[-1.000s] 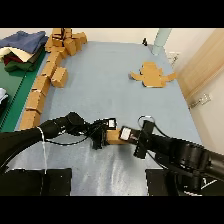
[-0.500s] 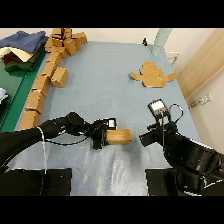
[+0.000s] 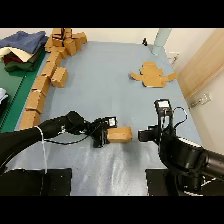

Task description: Fold the box.

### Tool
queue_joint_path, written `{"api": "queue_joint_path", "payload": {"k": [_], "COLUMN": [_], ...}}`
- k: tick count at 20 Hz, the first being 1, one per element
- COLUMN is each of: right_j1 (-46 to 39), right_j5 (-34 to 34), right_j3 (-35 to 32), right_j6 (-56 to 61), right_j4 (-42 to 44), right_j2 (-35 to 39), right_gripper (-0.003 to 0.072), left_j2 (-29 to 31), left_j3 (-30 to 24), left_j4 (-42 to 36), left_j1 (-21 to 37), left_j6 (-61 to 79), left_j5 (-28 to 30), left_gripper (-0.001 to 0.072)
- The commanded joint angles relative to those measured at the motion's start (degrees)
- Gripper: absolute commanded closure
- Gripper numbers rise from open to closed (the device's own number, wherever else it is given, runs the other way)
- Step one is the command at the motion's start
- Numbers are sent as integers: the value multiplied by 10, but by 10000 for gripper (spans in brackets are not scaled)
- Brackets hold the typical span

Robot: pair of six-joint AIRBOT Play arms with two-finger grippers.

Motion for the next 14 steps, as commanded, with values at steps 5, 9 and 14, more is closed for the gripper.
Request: {"api": "queue_joint_path", "payload": {"k": [5,9,14], "right_j1": [0,0,0], "right_j5": [-30,-49,-49], "right_j3": [0,0,0], "right_j6": [71,87,87], "right_j4": [-29,-46,-55], "right_j2": [-17,-17,-17], "right_gripper": [681,681,681], "left_j2": [45,49,49], "left_j3": [4,4,4], "left_j4": [0,4,16], "left_j1": [22,130,311], "left_j6": [-83,-165,-182], "left_j5": [104,137,190], "left_gripper": [185,185,185]}}
